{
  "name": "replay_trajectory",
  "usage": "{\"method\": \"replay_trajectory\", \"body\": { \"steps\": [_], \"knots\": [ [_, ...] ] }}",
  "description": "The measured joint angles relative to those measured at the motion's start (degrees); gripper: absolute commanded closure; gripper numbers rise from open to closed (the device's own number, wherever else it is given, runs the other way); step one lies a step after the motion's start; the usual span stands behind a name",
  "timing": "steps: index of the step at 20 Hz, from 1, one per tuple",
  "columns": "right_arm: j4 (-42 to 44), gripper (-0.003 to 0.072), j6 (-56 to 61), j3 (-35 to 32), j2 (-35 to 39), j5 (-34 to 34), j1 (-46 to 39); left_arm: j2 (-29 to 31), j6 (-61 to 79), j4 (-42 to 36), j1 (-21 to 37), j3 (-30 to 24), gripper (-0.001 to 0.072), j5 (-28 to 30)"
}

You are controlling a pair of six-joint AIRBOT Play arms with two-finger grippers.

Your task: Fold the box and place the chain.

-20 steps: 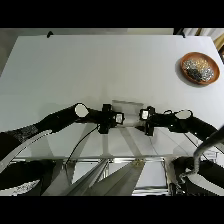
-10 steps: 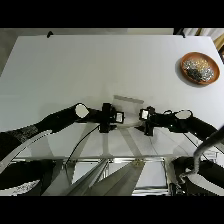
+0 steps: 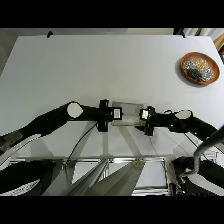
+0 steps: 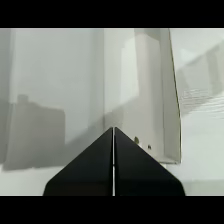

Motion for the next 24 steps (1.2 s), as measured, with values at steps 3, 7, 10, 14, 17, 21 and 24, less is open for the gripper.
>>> {"method": "replay_trajectory", "body": {
  "steps": [3,7,10,14,17,21,24],
  "knots": [
    [0.0,0.0424,0.0,0.0,0.0,0.0,0.0,4.4,-15.2,8.0,3.3,0.0,0.0704,-3.1],
    [0.0,0.0424,0.0,0.0,0.0,0.0,0.0,9.6,-40.6,20.5,10.7,-1.1,0.0704,-8.4],
    [0.0,0.0424,0.0,0.0,0.0,0.0,0.0,11.4,-56.0,26.0,17.4,-3.7,0.0703,-11.3],
    [0.0,0.0424,0.0,0.0,0.0,0.0,0.0,11.6,-67.4,24.6,22.7,-6.8,0.0703,-12.8],
    [0.0,0.0424,0.0,0.0,0.0,0.0,0.0,9.1,-70.4,20.1,24.0,-7.5,0.0703,-12.8],
    [0.0,0.0424,0.0,0.0,0.0,0.0,0.0,3.9,-71.7,15.8,23.0,-7.9,0.0703,-12.7],
    [0.0,0.0424,0.0,0.0,0.0,0.0,0.0,1.9,-70.6,12.3,20.0,-7.9,0.0703,-11.3]
  ]
}}
